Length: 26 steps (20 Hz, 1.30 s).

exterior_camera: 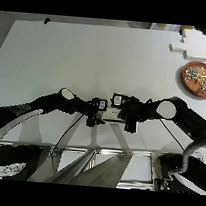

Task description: Fold the box and place the chain.

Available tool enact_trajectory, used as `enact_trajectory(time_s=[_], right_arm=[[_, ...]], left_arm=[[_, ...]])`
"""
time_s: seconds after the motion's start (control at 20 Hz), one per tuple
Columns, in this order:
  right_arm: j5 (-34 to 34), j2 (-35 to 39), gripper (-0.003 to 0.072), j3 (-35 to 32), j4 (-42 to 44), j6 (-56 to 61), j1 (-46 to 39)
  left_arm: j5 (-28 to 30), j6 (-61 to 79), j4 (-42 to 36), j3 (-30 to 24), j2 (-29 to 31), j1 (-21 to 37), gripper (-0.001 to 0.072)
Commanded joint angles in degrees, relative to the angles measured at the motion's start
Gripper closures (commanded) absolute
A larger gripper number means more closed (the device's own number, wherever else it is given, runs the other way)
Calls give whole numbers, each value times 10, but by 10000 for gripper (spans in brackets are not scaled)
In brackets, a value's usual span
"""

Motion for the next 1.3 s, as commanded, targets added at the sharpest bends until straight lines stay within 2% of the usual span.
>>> enact_trajectory(time_s=[0.0,0.35,0.4,0.45,0.5,0.75,0.8,0.9,0.95,1.25], right_arm=[[4,0,626,-14,16,2,0],[12,0,621,-16,30,2,0],[15,0,570,-16,32,2,0],[16,1,465,-16,41,2,0],[16,3,440,-15,50,2,0],[-3,16,441,-15,79,2,0],[-3,16,452,-15,79,2,0],[-4,14,610,-15,77,2,0],[-6,10,666,-15,70,2,0],[0,-3,666,-16,48,4,0]], left_arm=[[-1,0,1,0,0,0,437],[-1,0,1,0,0,0,437],[-1,0,1,0,0,0,437],[-1,0,1,0,0,0,437],[-1,0,1,0,0,0,437],[-1,0,1,0,0,0,437],[-1,0,1,0,0,0,437],[-1,0,1,0,0,0,437],[-1,0,1,0,0,0,437],[-1,0,1,0,0,0,437]])
